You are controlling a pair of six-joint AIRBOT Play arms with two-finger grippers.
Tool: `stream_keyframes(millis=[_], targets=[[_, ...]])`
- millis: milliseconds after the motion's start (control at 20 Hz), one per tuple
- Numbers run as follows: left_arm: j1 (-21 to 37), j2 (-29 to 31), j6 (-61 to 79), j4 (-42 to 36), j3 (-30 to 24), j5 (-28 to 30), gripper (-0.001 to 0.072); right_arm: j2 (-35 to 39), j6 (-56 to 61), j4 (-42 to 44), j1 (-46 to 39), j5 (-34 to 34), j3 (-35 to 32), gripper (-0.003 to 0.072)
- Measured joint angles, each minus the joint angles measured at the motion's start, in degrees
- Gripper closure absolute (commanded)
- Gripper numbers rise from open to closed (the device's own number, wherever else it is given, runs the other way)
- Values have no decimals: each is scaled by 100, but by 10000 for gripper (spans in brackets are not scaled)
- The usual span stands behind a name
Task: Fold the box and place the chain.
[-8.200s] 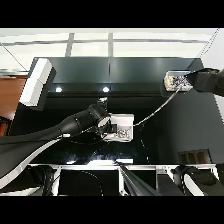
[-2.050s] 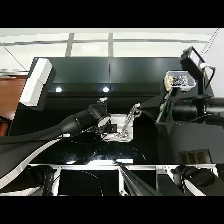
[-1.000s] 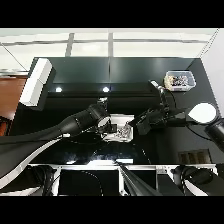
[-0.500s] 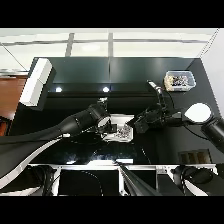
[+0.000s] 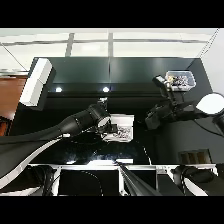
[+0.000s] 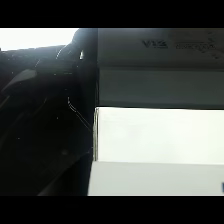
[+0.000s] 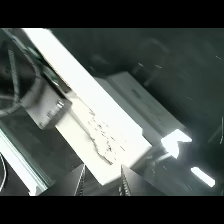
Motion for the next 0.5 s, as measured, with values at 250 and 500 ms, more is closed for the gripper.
stream_keyframes(millis=[250, 500], targets=[[59, 0, 61, -11, 0, -7, 299, 2, -227, -144, -350, 404, 133, 489], [59, 81, 164, -17, 212, -341, 198, 2, -330, -195, -420, 474, 162, 488]])
